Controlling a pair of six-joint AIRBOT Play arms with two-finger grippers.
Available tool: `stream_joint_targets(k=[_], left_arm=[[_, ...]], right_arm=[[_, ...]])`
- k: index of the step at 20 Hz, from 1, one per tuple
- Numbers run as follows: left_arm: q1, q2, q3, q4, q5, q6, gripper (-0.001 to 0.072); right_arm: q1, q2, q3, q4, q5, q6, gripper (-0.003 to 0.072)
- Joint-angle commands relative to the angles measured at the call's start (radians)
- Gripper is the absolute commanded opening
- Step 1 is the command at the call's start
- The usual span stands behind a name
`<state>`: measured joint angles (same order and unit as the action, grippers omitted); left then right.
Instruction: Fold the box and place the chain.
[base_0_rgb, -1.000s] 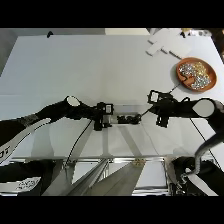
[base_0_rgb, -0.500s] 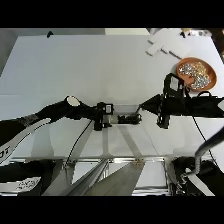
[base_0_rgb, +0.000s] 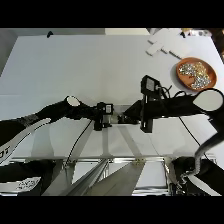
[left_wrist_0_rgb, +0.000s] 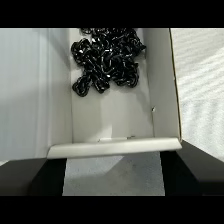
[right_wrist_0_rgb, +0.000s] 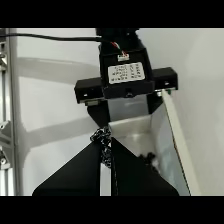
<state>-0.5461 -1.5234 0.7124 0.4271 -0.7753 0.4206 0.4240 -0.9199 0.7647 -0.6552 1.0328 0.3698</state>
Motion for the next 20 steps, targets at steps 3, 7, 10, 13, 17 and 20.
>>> stream_joint_targets(k=[3, 7, 10, 13, 17, 20], left_arm=[[0.000, 0.000, 0.000, 0.000, 0.000, 0.000, 0.0012], [0.000, 0.000, 0.000, 0.000, 0.000, 0.000, 0.0012], [0.000, 0.000, 0.000, 0.000, 0.000, 0.000, 0.0012], [0.000, 0.000, 0.000, 0.000, 0.000, 0.000, 0.0012], [0.000, 0.000, 0.000, 0.000, 0.000, 0.000, 0.0012], [0.000, 0.000, 0.000, 0.000, 0.000, 0.000, 0.0012]], right_arm=[[0.036, -0.136, 0.001, -0.136, -0.077, 0.127, 0.0017], [0.036, -0.198, 0.000, -0.162, -0.092, 0.150, 0.0056], [0.036, -0.225, -0.001, -0.164, -0.128, 0.161, 0.0126], [0.035, -0.207, 0.000, -0.188, -0.106, 0.161, 0.0185], [-0.079, -0.063, 0.000, -0.283, -0.072, 0.214, 0.0179], [-0.237, -0.021, 0.000, -0.409, -0.071, 0.332, 0.0180]])
